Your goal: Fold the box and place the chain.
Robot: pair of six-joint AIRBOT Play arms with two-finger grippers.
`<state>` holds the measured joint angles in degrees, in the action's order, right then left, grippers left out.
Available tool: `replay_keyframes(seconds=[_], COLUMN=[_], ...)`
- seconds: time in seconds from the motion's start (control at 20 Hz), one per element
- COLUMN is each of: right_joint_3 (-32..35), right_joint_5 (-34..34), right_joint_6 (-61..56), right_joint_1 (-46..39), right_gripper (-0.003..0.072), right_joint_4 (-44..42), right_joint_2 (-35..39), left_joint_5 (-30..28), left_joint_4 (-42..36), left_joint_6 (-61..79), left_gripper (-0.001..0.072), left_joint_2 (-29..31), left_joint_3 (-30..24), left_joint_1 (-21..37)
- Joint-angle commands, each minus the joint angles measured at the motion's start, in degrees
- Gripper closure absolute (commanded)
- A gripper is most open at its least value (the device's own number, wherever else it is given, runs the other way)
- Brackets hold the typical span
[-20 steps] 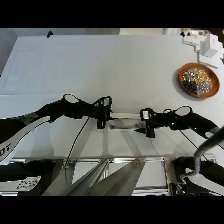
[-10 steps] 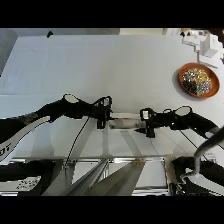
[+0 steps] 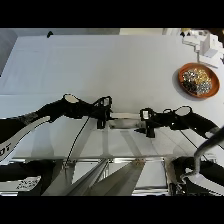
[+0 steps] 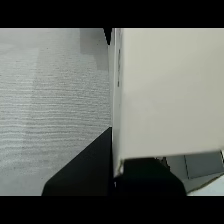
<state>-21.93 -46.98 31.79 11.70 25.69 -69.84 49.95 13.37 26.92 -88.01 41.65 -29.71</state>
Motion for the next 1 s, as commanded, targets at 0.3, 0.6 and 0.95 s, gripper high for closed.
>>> replay_keyframes(seconds=[0.3, 0.6, 0.95], right_joint_3=[0.0, 0.0, 0.0], right_joint_5=[0.0, 0.0, -0.1], right_joint_6=[0.0, 0.0, 0.0], right_joint_1=[0.0, 0.0, 0.0], right_gripper=[0.0391, 0.0391, 0.0391], right_joint_4=[0.0, 0.0, 0.0], right_joint_2=[0.0, 0.0, 0.0], left_joint_5=[0.1, 0.8, 0.4], left_joint_4=[0.0, 0.1, 14.5], left_joint_6=[0.0, 0.0, -12.1], left_gripper=[0.0700, 0.0292, 0.0273], left_joint_2=[0.0, 0.7, 8.2], left_joint_3=[0.0, 0.0, 0.0], left_joint_1=[0.0, 0.1, 2.9])
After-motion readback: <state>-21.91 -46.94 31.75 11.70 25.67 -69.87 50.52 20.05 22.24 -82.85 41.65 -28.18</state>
